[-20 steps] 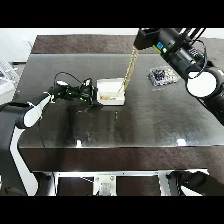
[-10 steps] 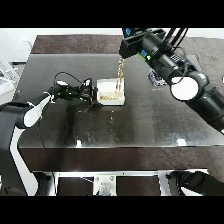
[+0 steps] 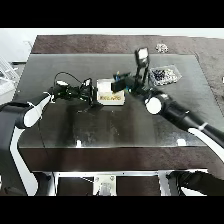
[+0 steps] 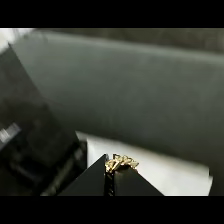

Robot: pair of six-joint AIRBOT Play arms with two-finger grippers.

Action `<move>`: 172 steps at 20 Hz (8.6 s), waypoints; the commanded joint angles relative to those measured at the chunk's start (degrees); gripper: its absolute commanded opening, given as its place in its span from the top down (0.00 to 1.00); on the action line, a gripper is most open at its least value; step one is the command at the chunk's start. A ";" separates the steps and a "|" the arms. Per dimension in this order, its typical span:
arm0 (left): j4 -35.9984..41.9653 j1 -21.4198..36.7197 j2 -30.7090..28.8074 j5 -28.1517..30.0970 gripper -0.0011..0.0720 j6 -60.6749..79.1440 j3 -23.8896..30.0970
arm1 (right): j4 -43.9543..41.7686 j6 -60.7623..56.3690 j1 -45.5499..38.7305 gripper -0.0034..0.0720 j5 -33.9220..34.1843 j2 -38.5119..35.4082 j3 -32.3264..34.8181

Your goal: Fold the box and place the chain.

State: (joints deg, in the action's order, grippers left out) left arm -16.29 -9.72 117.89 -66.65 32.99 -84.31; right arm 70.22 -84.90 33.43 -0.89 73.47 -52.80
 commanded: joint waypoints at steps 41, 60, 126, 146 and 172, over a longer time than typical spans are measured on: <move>-0.02 0.04 -0.04 0.17 0.35 0.02 -0.02 | 22.38 5.07 -20.41 0.78 -2.49 6.19 -5.68; -0.02 0.04 -0.04 0.13 0.35 0.02 -0.02 | -11.28 35.69 -28.83 0.66 -32.50 17.55 -27.93; 0.00 0.04 -0.04 0.20 0.35 0.02 -0.02 | -30.95 73.44 -20.28 0.36 -70.44 31.15 -37.81; -0.02 0.04 -0.04 0.20 0.35 0.02 -0.02 | -30.73 78.03 -19.91 0.38 -74.99 30.08 -37.79; 0.00 0.04 -0.04 0.17 0.35 0.02 -0.02 | -32.63 83.38 -19.87 0.44 -64.83 30.73 -35.30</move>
State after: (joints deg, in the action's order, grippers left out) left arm -16.25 -9.67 117.89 -66.41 32.97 -84.33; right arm 37.65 -2.74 13.54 -65.93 104.25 -88.75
